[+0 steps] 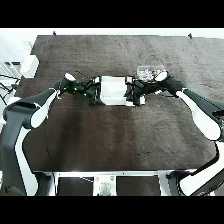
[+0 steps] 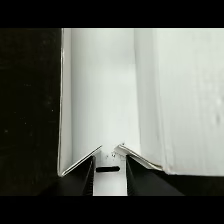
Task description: Fold the box and place the chain.
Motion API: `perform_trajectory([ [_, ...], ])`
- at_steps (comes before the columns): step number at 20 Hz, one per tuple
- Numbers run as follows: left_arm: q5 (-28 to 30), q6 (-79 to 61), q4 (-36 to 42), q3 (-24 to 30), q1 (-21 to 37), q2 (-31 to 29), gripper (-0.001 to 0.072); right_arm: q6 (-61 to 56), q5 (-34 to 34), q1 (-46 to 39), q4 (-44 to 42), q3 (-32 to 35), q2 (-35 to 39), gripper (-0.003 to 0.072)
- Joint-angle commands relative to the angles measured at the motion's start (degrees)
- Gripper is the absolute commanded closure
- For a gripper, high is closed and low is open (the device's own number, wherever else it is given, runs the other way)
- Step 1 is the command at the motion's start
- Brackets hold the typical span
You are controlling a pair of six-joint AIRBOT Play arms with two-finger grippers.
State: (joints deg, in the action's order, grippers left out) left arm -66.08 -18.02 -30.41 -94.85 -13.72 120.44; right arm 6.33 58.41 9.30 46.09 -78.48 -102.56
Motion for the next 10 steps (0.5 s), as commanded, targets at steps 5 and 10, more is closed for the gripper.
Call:
perform_trajectory([
  [5, 0.1, 0.1, 0.0, 0.0, -0.1, 0.0, 0.0290, 0.7, -2.1, 0.9, -2.9, 0.0, -0.8, 0.0358],
  [10, 0.1, 0.1, 0.0, 0.0, -0.1, 0.0, 0.0290, 3.4, -2.1, 1.3, -3.7, 0.1, -1.9, 0.0279],
])
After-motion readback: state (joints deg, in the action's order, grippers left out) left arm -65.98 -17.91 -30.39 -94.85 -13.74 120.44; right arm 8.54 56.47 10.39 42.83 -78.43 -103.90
